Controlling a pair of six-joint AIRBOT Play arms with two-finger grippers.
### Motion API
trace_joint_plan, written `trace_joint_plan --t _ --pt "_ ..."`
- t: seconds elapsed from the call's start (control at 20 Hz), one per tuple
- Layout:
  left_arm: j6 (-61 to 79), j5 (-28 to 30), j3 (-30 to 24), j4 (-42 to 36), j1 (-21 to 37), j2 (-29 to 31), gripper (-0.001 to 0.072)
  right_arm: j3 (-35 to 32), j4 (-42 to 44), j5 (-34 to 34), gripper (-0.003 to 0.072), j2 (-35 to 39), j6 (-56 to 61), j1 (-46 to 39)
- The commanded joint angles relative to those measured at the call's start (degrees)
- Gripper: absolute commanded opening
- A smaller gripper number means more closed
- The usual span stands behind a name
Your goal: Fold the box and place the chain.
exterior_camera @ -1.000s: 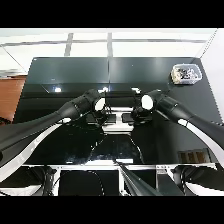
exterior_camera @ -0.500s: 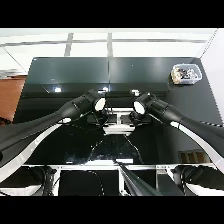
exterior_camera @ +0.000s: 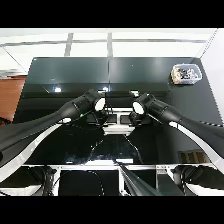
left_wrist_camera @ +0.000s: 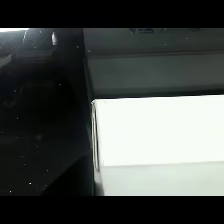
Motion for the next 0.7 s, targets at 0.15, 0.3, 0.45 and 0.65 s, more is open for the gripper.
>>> trace_joint_plan --t 0.15,0.3,0.45,0.65 --pt "0.1 0.0 0.0 0.1 0.0 0.0 0.0027 0.9 -0.1 0.7 0.0343 2.2 -3.4 0.0" --pt "0.1 0.0 0.0 0.1 0.0 0.0 0.0027 0.9 -2.9 2.5 0.0343 9.9 -8.1 0.0" --pt "0.1 0.1 0.0 0.1 0.0 0.0 0.0027 0.9 -17.5 6.4 0.0343 20.3 -8.2 -1.0" --pt "0.1 0.1 0.0 0.1 0.1 0.0 0.0027 -1.5 -40.2 2.1 0.0343 23.6 -8.2 -11.0"
